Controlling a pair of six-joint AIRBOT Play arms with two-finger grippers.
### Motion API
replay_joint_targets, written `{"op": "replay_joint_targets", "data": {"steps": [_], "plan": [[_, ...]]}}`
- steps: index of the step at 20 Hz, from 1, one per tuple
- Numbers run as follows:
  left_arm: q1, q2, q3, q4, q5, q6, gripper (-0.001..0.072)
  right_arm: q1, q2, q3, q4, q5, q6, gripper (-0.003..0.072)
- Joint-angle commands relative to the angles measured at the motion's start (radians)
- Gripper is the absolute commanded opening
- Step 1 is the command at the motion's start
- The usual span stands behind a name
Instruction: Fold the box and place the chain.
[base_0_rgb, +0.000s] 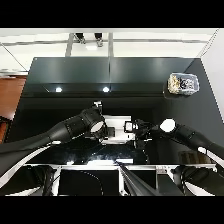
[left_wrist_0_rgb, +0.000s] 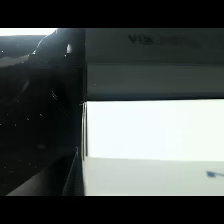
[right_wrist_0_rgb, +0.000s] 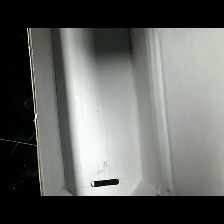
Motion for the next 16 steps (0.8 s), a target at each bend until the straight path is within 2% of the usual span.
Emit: {"op": "replay_joint_targets", "data": {"steps": [1,4,5,7,8,11,12,13,14,16], "plan": [[0.001,-0.012,0.001,0.024,-0.052,0.0,0.0314,0.0,0.0,0.0,0.0,0.0,0.0,0.0185],[0.001,-0.012,0.001,0.025,-0.039,0.0,0.0305,0.0,0.0,-0.001,0.0,0.0,0.0,0.0185],[0.001,-0.012,0.001,0.024,-0.035,0.0,0.0246,0.0,0.0,-0.001,0.0,0.0,0.0,0.0186],[0.0,-0.012,0.001,0.024,-0.024,0.006,0.0048,0.0,0.0,0.0,0.0,0.0,0.0,0.0185],[0.0,-0.012,0.001,0.024,-0.013,0.019,0.0027,0.0,0.0,0.0,0.0,0.0,0.0,0.0186],[0.001,-0.012,0.001,0.025,-0.011,0.02,0.0027,0.0,0.0,0.0,0.0,0.0,0.0,0.0186],[0.001,-0.012,0.001,0.026,-0.011,0.021,0.0027,0.0,0.0,0.0,0.008,0.001,0.0,0.0296],[0.001,-0.011,0.001,0.03,-0.013,0.023,0.0027,0.0,0.001,0.0,0.022,0.001,0.0,0.0518],[0.002,-0.011,0.001,0.033,-0.019,0.023,0.0027,0.0,0.007,0.001,0.037,0.003,0.001,0.0632],[0.017,-0.008,0.001,0.035,-0.038,0.028,0.0028,-0.002,0.05,0.002,0.026,0.013,0.01,0.0632]]}}
